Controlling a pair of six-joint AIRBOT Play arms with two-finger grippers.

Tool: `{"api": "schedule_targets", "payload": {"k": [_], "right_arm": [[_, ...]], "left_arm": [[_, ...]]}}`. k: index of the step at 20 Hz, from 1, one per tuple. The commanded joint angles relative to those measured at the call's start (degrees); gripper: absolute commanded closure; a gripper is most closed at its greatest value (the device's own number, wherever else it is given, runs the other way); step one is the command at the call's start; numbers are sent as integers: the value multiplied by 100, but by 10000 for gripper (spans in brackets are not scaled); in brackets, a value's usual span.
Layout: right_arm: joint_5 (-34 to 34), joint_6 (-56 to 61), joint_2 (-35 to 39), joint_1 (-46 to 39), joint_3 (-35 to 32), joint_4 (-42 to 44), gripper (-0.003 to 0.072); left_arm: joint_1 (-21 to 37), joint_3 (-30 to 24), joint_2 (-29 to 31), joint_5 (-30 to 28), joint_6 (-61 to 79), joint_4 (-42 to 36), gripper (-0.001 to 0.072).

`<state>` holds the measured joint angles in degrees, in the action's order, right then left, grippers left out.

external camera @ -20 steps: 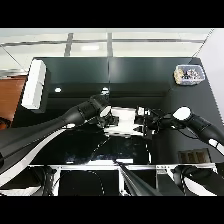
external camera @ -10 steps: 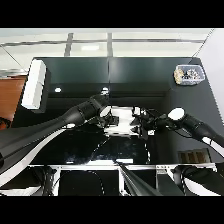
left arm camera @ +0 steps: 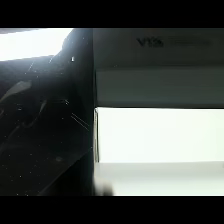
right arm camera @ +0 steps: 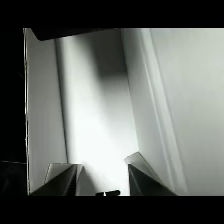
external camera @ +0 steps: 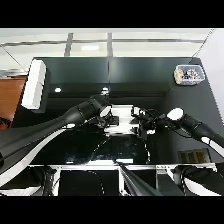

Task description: Fold the box and place the chain.

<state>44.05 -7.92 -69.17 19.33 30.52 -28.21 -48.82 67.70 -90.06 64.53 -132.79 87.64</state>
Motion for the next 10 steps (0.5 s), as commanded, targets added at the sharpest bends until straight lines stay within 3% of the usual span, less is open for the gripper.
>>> {"api": "schedule_targets", "payload": {"k": [1,2,3,4,5,7,10], "right_arm": [[-13,7,-4,7,4,11,415],[-22,7,-4,7,4,28,260],[-2,13,-4,7,4,15,253],[28,46,-4,7,4,9,374],[87,155,0,7,7,4,663],[238,1574,118,-2,55,-391,663],[1023,4854,640,-452,601,-2385,664]], "left_arm": [[0,0,-2,24,9,9,681],[0,0,-2,31,9,9,681],[0,0,-2,37,9,-2,681],[0,0,-2,35,9,-11,681],[0,0,-2,33,9,-11,681],[0,0,-2,35,9,-11,681],[0,0,-2,20,7,-9,681]]}}
